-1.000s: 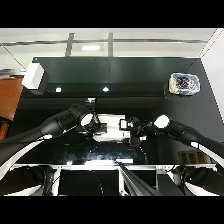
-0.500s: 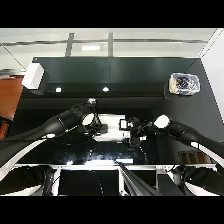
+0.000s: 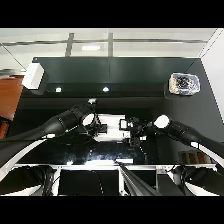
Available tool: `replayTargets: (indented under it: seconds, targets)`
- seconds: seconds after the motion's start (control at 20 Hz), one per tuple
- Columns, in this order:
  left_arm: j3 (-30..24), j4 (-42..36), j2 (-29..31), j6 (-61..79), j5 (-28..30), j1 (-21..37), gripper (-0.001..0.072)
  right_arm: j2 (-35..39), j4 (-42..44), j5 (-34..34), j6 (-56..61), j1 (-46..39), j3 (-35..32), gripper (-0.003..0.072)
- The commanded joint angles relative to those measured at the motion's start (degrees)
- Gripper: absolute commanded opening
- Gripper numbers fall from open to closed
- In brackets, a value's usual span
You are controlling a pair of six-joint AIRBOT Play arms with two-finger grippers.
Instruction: Fold the box and place the chain.
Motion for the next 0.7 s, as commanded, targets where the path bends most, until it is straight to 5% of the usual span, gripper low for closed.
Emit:
replayTargets:
  seconds: [0.0,0.1,0.2,0.25,0.65]
  targets:
    - [0.04,0.0,-0.02,0.31,0.48,0.04,0.0034,-0.04,0.0,0.02,0.02,0.02,0.04,0.02]
    - [0.04,0.0,-0.02,0.31,0.46,0.04,0.0034,-0.04,0.04,0.04,0.07,0.0,0.04,0.0207]
    - [0.07,0.0,0.0,0.28,0.42,0.07,0.0034,0.07,0.02,0.04,1.25,0.0,0.04,0.0591]
    - [0.07,0.02,0.0,0.31,0.22,0.07,0.0034,0.46,-0.42,0.07,2.23,-0.2,0.07,0.0694]
    - [0.09,0.52,0.0,1.84,-2.01,0.07,0.0033,7.34,-13.55,6.12,6.99,-2.58,0.07,0.069]
